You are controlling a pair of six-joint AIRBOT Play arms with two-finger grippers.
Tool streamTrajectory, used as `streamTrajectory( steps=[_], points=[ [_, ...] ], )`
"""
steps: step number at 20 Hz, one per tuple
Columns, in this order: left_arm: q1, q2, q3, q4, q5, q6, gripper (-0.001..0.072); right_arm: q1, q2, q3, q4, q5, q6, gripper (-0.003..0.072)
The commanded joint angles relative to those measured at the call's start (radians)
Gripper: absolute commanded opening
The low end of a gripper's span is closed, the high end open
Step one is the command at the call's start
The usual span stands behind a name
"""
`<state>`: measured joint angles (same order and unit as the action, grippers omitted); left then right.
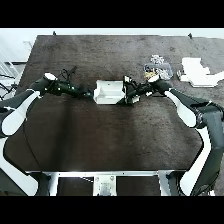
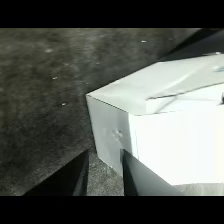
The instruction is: Fold the box and place the chain.
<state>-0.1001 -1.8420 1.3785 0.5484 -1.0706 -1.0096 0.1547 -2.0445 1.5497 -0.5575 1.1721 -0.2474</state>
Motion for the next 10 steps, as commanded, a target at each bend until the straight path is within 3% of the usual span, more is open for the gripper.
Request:
streamTrajectory(
  steps=[1,9,10],
  points=[
    [-0.006,0.002,0.018,-0.012,-0.032,0.022,0.0323,0.001,0.0,0.0,0.0,0.0,0.0,0.0522],
    [-0.018,0.004,0.018,-0.063,-0.039,0.023,0.0321,0.001,0.0,0.0,0.0,0.0,0.0,0.0522],
    [-0.022,0.004,0.018,-0.064,-0.039,0.022,0.0412,0.001,0.0,0.0,0.0,0.0,0.0,0.0522]
  ],
)
